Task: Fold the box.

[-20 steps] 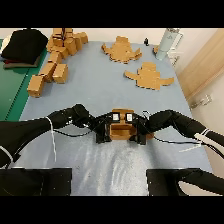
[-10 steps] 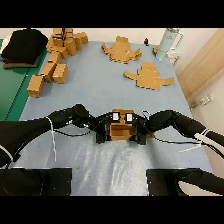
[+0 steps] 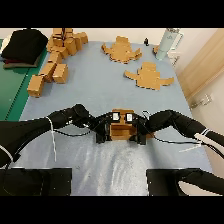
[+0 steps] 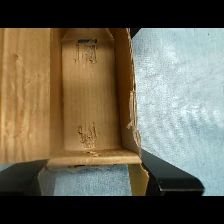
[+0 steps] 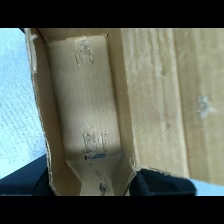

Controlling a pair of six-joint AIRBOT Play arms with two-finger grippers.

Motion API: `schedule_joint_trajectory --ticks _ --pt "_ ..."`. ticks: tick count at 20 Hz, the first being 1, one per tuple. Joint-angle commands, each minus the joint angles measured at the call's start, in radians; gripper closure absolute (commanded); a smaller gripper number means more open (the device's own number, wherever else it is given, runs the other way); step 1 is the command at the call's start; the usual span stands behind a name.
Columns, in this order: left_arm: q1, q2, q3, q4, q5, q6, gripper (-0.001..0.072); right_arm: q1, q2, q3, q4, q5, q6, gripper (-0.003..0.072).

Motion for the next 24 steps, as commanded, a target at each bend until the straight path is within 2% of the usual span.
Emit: schedule_joint_trajectory --ticks 1,21,22,23,24 --pt "0.0 0.0 0.001 0.001 0.002 0.001 0.012 0.0 0.0 0.0 0.0 0.0 0.0 0.0158" --pt "0.0 0.0 0.001 0.001 0.001 0.001 0.012 0.0 0.0 0.0 0.005 -0.034 0.0 0.0157" --pt "0.0 0.0 0.001 0.001 0.001 0.001 0.012 0.0 0.0 0.0 0.004 -0.046 0.0 0.0099" --pt "0.0 0.0 0.001 0.0 0.001 0.001 0.012 0.0 0.0 0.0 -0.005 -0.051 0.0 -0.0031" --pt "0.0 0.0 0.001 0.001 0.001 0.001 0.012 0.0 0.0 0.0 -0.003 -0.051 0.0 -0.0031"
